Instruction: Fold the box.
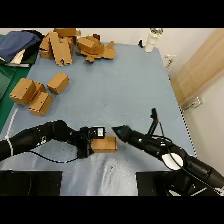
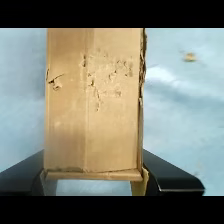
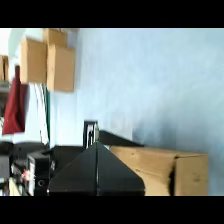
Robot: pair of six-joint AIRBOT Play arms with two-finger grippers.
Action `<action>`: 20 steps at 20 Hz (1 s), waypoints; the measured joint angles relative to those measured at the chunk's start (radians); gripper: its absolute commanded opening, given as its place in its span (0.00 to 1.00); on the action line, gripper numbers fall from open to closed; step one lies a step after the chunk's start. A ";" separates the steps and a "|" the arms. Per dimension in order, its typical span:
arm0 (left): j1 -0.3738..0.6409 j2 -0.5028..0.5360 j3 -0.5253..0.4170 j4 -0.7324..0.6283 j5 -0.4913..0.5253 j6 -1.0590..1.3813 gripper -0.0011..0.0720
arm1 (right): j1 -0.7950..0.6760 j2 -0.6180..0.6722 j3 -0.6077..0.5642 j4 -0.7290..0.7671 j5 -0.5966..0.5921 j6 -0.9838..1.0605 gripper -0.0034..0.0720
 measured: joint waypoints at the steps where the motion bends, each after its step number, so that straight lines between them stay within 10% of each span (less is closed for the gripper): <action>1: 0.003 0.015 0.006 0.020 0.000 -0.041 0.49 | -0.047 0.032 0.000 -0.021 0.012 0.000 0.05; 7: 0.108 0.111 0.031 0.216 -0.007 -0.411 0.49 | -0.309 0.215 0.000 -0.124 0.133 0.000 0.05; 20: 0.684 0.135 0.035 0.438 -0.014 -0.790 0.49 | -0.420 0.303 0.000 -0.206 0.366 0.000 0.05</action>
